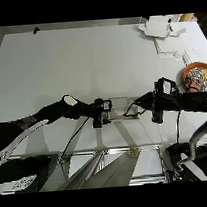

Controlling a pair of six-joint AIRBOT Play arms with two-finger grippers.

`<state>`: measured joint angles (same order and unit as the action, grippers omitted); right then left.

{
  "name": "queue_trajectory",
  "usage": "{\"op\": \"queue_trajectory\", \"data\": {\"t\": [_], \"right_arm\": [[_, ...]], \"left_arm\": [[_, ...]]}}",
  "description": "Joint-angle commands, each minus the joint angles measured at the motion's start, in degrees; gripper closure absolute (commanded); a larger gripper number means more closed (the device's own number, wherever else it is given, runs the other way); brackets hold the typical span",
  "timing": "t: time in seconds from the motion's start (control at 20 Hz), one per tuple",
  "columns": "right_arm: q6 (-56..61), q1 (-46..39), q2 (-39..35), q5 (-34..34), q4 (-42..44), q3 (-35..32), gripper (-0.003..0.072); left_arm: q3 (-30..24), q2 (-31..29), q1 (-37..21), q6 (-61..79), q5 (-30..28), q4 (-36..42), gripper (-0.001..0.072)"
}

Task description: Fold the box and place the chain.

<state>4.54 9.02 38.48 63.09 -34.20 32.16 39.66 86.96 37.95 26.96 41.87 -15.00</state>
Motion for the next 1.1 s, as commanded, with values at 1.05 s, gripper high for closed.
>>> {"op": "queue_trajectory", "data": {"t": [1.05], "right_arm": [[0.85,-3.98,7.08,-1.62,-29.07,-0.04,0.0470]], "left_arm": [[0.02,0.00,0.00,0.02,-0.02,-0.02,0.0390]]}}
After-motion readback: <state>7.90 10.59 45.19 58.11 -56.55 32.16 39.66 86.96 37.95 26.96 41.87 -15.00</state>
